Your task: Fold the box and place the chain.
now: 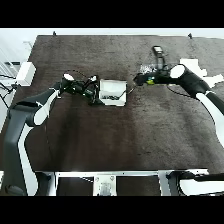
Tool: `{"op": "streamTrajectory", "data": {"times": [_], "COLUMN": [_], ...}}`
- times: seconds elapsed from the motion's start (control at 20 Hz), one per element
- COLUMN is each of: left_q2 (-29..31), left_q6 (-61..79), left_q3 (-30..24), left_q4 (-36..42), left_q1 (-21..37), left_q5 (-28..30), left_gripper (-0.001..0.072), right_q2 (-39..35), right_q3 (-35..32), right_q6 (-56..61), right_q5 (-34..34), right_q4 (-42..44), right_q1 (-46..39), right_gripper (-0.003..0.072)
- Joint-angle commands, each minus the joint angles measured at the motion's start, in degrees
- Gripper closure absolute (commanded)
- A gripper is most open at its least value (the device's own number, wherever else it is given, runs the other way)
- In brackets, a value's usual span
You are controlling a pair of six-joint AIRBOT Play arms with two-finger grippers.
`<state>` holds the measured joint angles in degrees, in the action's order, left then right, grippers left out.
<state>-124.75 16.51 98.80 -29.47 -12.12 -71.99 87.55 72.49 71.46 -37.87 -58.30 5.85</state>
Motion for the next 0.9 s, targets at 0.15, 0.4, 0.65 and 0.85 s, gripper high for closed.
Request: {"op": "streamTrajectory", "data": {"times": [0.15, 0.4, 0.65, 0.85], "left_q2": [0.04, 0.04, 0.04, 0.04], "left_q6": [0.0, 0.0, 0.0, 0.0], "left_q3": [0.07, 0.07, 0.07, 0.07], "left_q4": [0.0, 0.0, 0.0, 0.0], "left_q1": [0.02, 0.02, 0.02, 0.02], "left_q5": [0.04, 0.04, 0.04, 0.02], "left_gripper": [0.0251, 0.025, 0.025, 0.025], "right_q2": [10.51, 19.78, 24.04, 21.92], "right_q3": [2.1, 9.09, 13.51, 13.49], "right_q6": [2.03, 0.7, -2.29, -3.5], "right_q5": [8.15, 8.26, 9.07, 7.8], "right_q4": [4.31, 11.69, 13.75, 13.75], "right_q1": [-5.57, -4.76, -2.62, -2.8], "right_gripper": [0.0155, 0.0177, 0.034, 0.0681]}}
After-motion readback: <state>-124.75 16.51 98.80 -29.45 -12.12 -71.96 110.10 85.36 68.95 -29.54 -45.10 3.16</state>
